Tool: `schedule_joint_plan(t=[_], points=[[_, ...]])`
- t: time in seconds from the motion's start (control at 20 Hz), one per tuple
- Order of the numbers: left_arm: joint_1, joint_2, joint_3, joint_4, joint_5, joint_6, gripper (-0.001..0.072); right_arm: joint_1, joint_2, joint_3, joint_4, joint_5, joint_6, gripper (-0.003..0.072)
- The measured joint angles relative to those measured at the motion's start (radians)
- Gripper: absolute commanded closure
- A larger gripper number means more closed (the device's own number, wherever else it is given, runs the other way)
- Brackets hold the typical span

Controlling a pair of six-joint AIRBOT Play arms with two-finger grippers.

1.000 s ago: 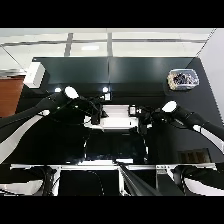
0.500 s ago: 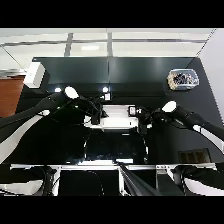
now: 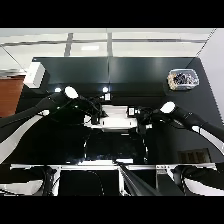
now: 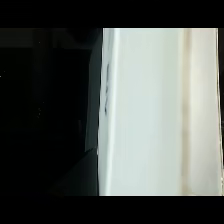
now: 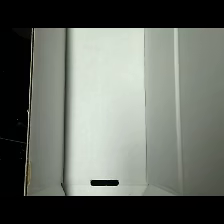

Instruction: Fold the box and place the chain.

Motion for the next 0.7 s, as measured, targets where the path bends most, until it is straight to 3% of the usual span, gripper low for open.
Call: schedule_joint_plan(t=[0.05, 0.1, 0.35, 0.4, 0.45, 0.5, 0.55, 0.7], points=[[0.000, 0.000, 0.000, 0.000, 0.000, 0.000, 0.0680, 0.000, 0.000, 0.000, 0.000, -0.001, 0.000, 0.0075], [0.000, 0.000, 0.000, 0.001, 0.000, 0.000, 0.0680, 0.000, 0.000, -0.001, -0.001, 0.002, 0.000, 0.0207], [0.000, 0.000, 0.000, 0.002, -0.002, 0.000, 0.0672, 0.000, 0.000, -0.002, -0.001, 0.000, 0.000, 0.0214], [0.000, 0.002, 0.000, 0.002, -0.003, 0.000, 0.0566, 0.000, 0.000, -0.002, -0.002, 0.000, 0.000, 0.0214], [0.001, 0.003, 0.003, -0.003, -0.004, -0.004, 0.0321, 0.000, 0.000, -0.002, -0.002, -0.002, -0.002, 0.0214], [0.003, 0.010, 0.008, -0.002, -0.012, -0.005, 0.0193, 0.000, 0.000, -0.002, -0.002, -0.003, -0.002, 0.0214], [0.006, 0.018, 0.012, 0.014, -0.037, -0.008, 0.0162, 0.000, 0.000, -0.002, -0.002, -0.003, -0.002, 0.0214], [0.024, 0.077, 0.023, 0.107, -0.073, -0.081, 0.0160, 0.000, -0.001, -0.002, -0.002, -0.003, -0.001, 0.0215]])
